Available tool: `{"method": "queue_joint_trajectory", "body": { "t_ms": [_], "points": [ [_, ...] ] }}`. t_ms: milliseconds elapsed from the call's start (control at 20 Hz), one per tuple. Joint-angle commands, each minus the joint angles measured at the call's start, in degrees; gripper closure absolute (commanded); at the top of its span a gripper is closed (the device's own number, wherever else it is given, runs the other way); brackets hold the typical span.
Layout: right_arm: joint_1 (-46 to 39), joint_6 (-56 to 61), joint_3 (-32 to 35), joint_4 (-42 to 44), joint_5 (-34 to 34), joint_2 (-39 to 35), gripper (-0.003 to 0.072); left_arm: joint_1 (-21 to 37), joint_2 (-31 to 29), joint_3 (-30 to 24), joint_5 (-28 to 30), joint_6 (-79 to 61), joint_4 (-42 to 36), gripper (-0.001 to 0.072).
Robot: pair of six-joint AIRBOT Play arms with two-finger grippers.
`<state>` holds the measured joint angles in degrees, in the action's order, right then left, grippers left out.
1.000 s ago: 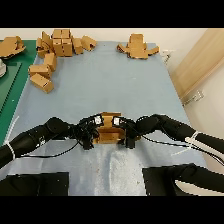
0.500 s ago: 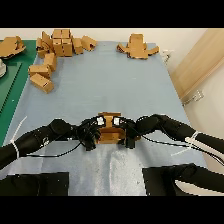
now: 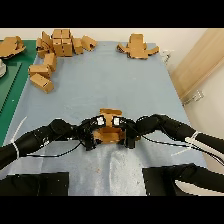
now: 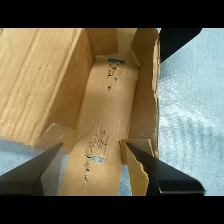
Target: Fold the box.
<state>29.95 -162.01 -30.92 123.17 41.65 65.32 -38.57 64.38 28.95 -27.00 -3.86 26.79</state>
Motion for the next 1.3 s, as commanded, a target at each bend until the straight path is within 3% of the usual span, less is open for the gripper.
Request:
{"method": "queue_joint_trajectory", "body": {
  "t_ms": [0,50,100,150,200,400,550,800,950,1050,1250],
  "points": [
    [0.0,0.0,0.0,0.0,-0.1,0.0,0.0079,0.0,0.0,0.0,-0.6,0.1,0.0,0.0067],
    [0.0,0.0,0.0,0.0,-0.1,0.0,0.0079,0.0,-0.1,0.0,-0.6,0.1,0.1,0.0068],
    [0.0,0.0,0.0,0.0,-0.1,0.0,0.0079,0.0,-0.4,0.0,-0.6,0.2,0.2,0.0181],
    [0.0,0.0,0.0,0.0,0.0,0.0,0.0079,0.0,-1.0,0.0,-0.6,0.3,0.6,0.0491],
    [0.0,0.0,0.0,0.0,0.0,0.0,0.0079,0.0,-2.1,0.0,-0.6,0.2,1.8,0.0695],
    [0.0,0.0,0.0,0.0,0.0,0.0,0.0079,0.1,-8.3,0.0,-0.7,10.0,12.1,0.0695],
    [0.0,0.0,0.0,0.0,0.1,0.0,0.0078,0.1,-14.4,0.0,-3.7,25.3,26.5,0.0695],
    [0.0,0.0,0.0,0.0,1.0,0.0,0.0078,0.1,-25.5,-0.8,-14.9,65.1,52.5,0.0696],
    [0.0,0.0,0.0,0.0,1.0,0.0,0.0079,2.8,-29.5,-3.7,-15.6,99.4,66.4,0.0696],
    [0.0,0.0,0.0,0.0,0.9,0.0,0.0079,8.3,-28.4,-6.4,-17.6,115.8,64.1,0.0696],
    [0.0,0.0,0.0,0.0,1.0,0.0,0.0079,10.9,-20.9,-8.4,-14.3,106.4,40.9,0.0696]
  ]
}}
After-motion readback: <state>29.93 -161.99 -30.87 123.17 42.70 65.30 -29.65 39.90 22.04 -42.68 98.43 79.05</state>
